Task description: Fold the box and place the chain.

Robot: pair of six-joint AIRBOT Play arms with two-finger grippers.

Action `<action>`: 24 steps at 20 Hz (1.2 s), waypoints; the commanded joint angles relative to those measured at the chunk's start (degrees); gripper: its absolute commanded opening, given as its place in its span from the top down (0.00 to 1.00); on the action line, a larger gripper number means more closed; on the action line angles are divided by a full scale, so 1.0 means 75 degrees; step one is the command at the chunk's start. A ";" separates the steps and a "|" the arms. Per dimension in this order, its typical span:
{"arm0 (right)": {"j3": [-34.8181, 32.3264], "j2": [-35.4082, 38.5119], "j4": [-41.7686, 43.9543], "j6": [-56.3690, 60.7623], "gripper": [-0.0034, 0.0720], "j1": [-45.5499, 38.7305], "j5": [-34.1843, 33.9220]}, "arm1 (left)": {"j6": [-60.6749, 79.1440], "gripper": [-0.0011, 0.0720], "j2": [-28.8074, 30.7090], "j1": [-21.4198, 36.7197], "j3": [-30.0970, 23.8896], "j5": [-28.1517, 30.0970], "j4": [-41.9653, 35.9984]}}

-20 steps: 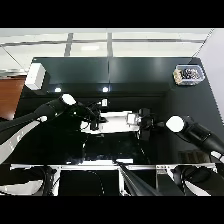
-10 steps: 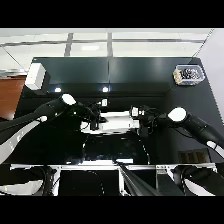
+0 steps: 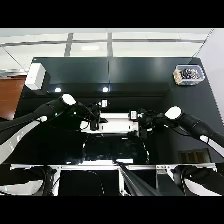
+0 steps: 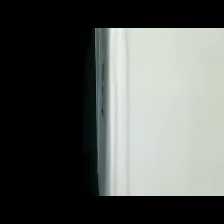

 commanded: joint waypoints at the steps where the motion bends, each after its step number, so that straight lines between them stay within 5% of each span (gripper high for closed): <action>1: 0.0009 -0.0172 0.0087 -0.0166 0.02 -0.0003 0.0047 | -0.0006 0.95 -0.0003 -0.0006 -0.0006 0.0017 0.0000; 24: 0.0289 -0.0761 -0.0478 0.0452 0.02 0.0073 0.0003 | -0.0009 0.95 -0.0003 -0.0006 -0.0006 0.0017 -0.0006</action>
